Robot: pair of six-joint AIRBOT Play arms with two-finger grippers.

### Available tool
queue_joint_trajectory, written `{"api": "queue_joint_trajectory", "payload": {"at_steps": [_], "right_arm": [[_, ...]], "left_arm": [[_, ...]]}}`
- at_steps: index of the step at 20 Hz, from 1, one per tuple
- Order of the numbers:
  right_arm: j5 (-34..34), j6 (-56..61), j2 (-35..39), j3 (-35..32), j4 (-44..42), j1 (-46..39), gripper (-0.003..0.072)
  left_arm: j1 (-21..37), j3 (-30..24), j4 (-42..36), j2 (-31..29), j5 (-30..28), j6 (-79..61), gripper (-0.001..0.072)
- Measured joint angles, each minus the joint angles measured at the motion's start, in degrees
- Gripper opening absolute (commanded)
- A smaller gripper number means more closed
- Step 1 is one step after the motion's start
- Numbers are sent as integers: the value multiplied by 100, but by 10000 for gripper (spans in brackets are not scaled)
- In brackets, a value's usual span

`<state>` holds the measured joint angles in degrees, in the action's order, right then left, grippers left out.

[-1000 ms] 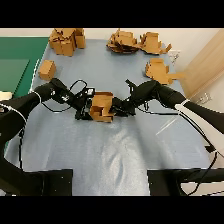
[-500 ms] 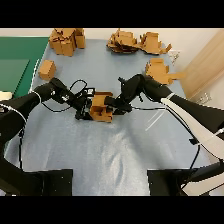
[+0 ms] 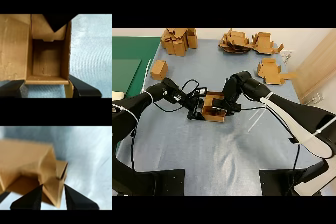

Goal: Fold the box.

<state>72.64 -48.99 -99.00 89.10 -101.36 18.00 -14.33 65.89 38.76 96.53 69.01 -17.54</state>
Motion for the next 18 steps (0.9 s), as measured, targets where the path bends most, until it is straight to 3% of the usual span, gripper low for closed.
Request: {"api": "queue_joint_trajectory", "payload": {"at_steps": [6, 7, 11, 12, 13, 14, 18], "right_arm": [[286, 251, -380, 505, 481, 57, 405], [310, 264, -411, 533, 498, 59, 358], [407, 354, -584, 608, 560, 63, 357], [435, 356, -643, 632, 531, 70, 322], [452, 361, -699, 667, 498, 85, 216], [560, 367, -763, 719, 518, 96, -1], [715, 409, -970, 973, 588, 195, 5]], "left_arm": [[0, 0, -2, 0, -4, 59, 399], [0, 0, 0, 0, -4, 59, 399], [0, 0, 2, 0, -7, 61, 399], [0, 0, 2, 0, -7, 63, 399], [0, 0, 2, 0, -7, 63, 399], [0, 0, 4, 0, -9, 59, 399], [7, 7, 26, -7, -26, 79, 399]]}}
